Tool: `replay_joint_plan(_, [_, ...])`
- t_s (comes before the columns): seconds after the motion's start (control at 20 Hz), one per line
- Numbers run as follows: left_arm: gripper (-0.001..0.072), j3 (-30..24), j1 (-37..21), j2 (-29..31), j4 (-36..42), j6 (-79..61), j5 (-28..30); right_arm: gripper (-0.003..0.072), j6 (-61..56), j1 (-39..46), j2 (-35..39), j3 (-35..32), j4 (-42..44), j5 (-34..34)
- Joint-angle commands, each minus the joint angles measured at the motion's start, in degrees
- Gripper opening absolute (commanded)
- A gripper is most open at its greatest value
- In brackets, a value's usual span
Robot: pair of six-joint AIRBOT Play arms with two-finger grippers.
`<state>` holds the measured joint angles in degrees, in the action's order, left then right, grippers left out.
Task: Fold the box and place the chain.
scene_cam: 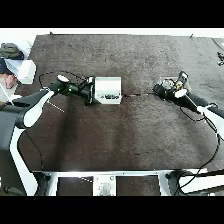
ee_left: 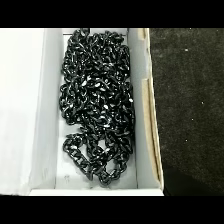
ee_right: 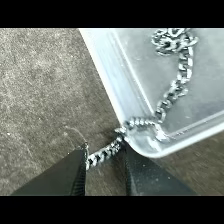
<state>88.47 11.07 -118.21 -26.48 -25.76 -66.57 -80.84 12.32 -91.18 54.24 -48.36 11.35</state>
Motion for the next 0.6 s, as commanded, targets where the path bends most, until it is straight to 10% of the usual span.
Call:
replay_joint_plan(0.0, [0.0411,0.0,0.0,0.0,0.0,0.0,0.0,0.0249,0.0,-0.9,-3.1,1.4,1.3,-0.7])
replay_joint_plan(0.15, [0.0411,0.0,0.0,0.0,0.0,0.0,0.0,-0.0011,0.0,-1.0,-3.1,1.6,2.2,-0.9])
replay_joint_plan(0.55, [0.0411,0.0,0.0,0.0,0.0,0.0,0.0,-0.0013,10.1,-15.6,17.2,3.8,2.3,-0.6])
